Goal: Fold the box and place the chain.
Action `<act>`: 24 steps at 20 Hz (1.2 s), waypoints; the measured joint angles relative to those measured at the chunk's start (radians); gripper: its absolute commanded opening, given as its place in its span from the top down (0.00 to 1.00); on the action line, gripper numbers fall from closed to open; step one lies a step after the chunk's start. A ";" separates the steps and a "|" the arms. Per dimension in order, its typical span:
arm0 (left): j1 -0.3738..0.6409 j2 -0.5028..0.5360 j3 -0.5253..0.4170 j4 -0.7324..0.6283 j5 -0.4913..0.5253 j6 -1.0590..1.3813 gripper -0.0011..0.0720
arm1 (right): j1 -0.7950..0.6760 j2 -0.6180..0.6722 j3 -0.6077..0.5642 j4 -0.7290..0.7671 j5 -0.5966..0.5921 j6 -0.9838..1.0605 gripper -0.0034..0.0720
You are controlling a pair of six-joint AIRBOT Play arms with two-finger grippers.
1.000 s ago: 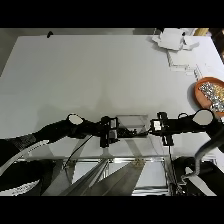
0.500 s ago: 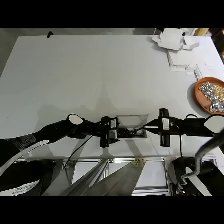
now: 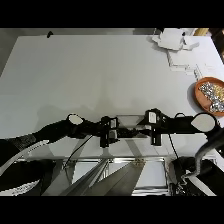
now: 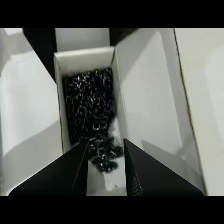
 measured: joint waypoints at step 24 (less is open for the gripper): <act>0.000 0.000 0.000 0.000 0.000 0.000 0.70 | 0.054 -0.100 0.090 -0.074 0.081 0.117 0.53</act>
